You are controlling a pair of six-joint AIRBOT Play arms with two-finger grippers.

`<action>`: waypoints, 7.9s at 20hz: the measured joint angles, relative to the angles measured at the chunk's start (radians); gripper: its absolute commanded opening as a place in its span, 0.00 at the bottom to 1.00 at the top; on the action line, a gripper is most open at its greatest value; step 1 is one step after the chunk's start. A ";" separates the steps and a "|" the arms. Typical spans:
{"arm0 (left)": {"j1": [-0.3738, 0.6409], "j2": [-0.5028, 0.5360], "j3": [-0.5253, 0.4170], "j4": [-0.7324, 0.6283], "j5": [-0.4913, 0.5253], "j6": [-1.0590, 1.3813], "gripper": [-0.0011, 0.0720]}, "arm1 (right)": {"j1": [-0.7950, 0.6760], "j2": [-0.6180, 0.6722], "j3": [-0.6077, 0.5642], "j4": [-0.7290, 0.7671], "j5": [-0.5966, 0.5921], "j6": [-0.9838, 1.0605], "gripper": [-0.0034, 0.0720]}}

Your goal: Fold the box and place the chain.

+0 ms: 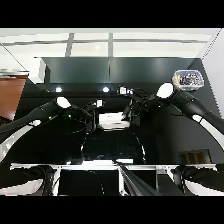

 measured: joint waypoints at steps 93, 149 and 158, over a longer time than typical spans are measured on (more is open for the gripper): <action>-0.172 -0.052 0.266 0.071 0.002 -0.305 0.99 | -0.531 0.344 -0.189 -0.109 0.066 0.878 0.07; 0.822 0.066 0.277 0.647 0.087 -1.065 0.33 | -0.531 0.344 -0.189 -0.064 -0.013 0.879 0.07; 0.789 -0.145 0.463 0.647 0.140 -1.059 0.33 | -0.531 0.344 -0.189 -0.063 -0.019 0.908 0.07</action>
